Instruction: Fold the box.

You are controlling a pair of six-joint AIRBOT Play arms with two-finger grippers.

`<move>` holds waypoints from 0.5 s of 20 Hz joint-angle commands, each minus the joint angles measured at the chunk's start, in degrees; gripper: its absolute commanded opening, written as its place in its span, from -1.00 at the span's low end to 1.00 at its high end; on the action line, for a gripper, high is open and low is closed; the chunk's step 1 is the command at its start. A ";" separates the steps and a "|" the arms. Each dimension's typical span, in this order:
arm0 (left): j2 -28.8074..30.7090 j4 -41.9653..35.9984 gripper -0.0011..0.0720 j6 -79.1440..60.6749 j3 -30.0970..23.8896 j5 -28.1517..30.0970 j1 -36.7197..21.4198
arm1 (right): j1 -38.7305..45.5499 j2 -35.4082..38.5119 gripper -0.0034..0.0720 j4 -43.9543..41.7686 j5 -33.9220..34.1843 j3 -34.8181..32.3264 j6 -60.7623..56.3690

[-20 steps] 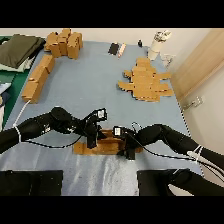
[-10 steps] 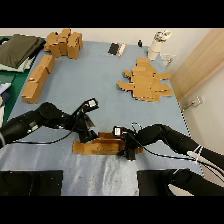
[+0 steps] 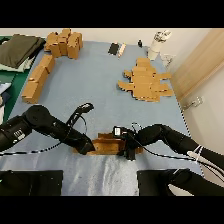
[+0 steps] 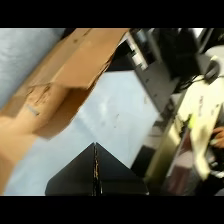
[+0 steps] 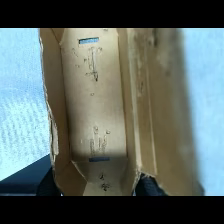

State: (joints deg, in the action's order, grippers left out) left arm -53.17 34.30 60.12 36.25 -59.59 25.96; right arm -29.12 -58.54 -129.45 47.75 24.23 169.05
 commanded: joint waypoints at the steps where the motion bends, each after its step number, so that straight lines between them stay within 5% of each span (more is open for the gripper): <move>1: -5.46 -10.54 -0.94 3.48 0.31 9.11 2.97 | -0.04 0.00 0.61 -0.02 -0.02 -0.02 -0.04; 10: -20.24 -6.71 -0.94 2.01 7.34 18.95 2.16 | -0.02 0.00 0.61 0.02 -0.04 -0.02 -0.13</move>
